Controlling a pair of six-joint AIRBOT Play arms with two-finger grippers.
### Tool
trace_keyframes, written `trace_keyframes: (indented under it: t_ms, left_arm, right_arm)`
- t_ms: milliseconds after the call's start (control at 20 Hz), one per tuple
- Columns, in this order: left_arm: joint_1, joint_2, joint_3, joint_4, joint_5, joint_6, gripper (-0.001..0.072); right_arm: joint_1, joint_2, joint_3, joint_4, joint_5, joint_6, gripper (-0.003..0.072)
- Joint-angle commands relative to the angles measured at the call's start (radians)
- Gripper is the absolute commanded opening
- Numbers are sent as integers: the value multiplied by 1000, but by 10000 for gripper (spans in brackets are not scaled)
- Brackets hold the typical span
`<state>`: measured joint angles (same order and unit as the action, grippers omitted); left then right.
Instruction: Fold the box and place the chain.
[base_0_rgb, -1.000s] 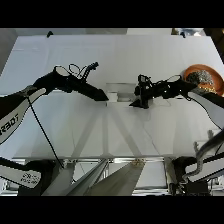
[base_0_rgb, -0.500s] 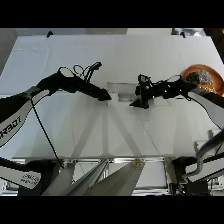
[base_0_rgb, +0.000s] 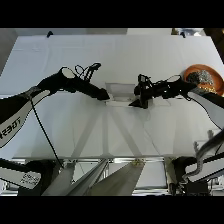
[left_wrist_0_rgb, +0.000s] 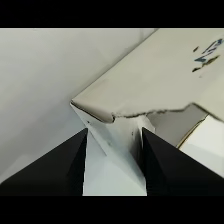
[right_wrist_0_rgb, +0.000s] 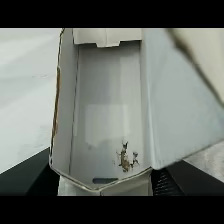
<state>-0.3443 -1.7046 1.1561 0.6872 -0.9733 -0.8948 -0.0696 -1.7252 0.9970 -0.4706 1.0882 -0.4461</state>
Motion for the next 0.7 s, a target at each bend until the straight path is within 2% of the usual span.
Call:
trace_keyframes:
  t_ms: [0, 250, 400, 450, 500, 650]
  left_arm:
    - [-7, 11, 8, 27, 8, -61, 334]
    - [-66, 11, 78, 209, -14, -230, 334]
    - [-128, 10, 130, 399, -28, -379, 333]
    - [-147, 10, 141, 454, -26, -431, 325]
    - [-165, 10, 149, 494, -26, -479, 264]
    - [-208, 6, 167, 528, -28, -545, 250]
  right_arm:
    - [0, 0, 0, -1, 0, 0, 538]
    - [0, 0, 0, -1, 1, 0, 538]
    - [0, 0, 0, -1, 1, 0, 538]
    - [0, 0, 0, -1, 1, 0, 538]
    - [0, 0, 0, -1, 1, 0, 538]
    - [0, 0, 0, -1, 1, 0, 538]
